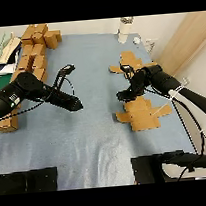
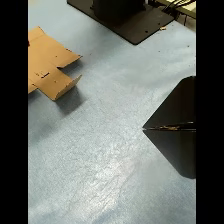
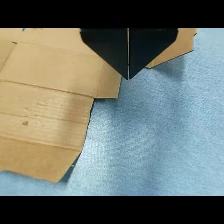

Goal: Fold the box.

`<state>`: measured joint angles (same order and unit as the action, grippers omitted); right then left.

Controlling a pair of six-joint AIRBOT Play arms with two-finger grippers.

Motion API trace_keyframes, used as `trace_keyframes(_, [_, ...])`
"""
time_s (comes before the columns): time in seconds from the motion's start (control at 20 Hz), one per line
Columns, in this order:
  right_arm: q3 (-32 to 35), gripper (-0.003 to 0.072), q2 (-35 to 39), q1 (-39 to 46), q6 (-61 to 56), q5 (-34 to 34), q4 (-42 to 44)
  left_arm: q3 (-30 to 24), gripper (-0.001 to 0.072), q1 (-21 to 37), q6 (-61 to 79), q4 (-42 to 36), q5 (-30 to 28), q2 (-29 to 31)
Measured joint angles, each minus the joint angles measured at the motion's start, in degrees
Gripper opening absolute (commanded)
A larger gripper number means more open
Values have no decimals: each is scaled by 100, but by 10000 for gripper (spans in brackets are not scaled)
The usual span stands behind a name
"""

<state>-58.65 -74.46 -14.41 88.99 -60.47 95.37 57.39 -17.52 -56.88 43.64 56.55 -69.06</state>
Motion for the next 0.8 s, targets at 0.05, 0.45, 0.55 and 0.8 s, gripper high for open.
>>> trace_keyframes(0.05, [0,5,0,0,0,0,0,0,15,0,0,0,0,0])
trace_keyframes(0.45, [0,5,0,0,0,-2,0,0,15,0,0,0,0,0])
trace_keyframes(0.55, [0,4,0,0,0,-2,0,0,15,0,0,0,-2,0])
trace_keyframes(0.8, [0,5,0,0,0,7,17,0,15,0,0,-11,-66,0])
